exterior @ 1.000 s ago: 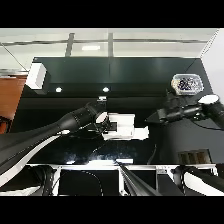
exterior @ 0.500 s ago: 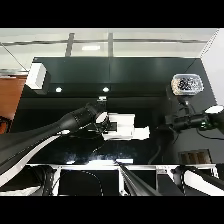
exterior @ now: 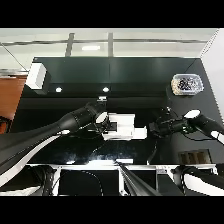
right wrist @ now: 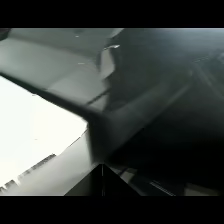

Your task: Fold the box and place the chain.

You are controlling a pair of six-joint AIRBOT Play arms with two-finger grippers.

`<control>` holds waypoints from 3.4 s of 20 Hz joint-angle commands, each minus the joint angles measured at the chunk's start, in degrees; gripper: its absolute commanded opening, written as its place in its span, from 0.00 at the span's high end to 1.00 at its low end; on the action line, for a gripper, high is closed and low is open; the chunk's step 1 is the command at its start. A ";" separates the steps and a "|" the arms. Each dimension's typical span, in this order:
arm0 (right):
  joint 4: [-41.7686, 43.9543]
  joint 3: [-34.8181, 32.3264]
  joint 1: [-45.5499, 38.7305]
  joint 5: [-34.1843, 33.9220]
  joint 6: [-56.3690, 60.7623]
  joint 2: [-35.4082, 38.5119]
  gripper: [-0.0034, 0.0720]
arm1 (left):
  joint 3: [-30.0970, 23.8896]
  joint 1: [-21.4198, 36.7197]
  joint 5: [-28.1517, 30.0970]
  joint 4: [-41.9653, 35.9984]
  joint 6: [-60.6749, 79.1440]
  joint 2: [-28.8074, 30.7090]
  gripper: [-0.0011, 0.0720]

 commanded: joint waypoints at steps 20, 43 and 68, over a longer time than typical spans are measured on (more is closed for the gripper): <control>8.44 5.84 8.33 7.74 -3.85 3.34 0.24 | -0.02 0.04 0.04 0.02 0.00 0.02 0.95; -39.21 20.85 39.34 -5.99 56.48 3.43 0.30 | -0.02 0.04 0.04 0.04 -0.02 0.02 0.95; -48.17 28.59 46.18 2.56 73.96 -4.26 0.55 | -0.02 0.04 0.15 0.04 0.00 0.02 0.95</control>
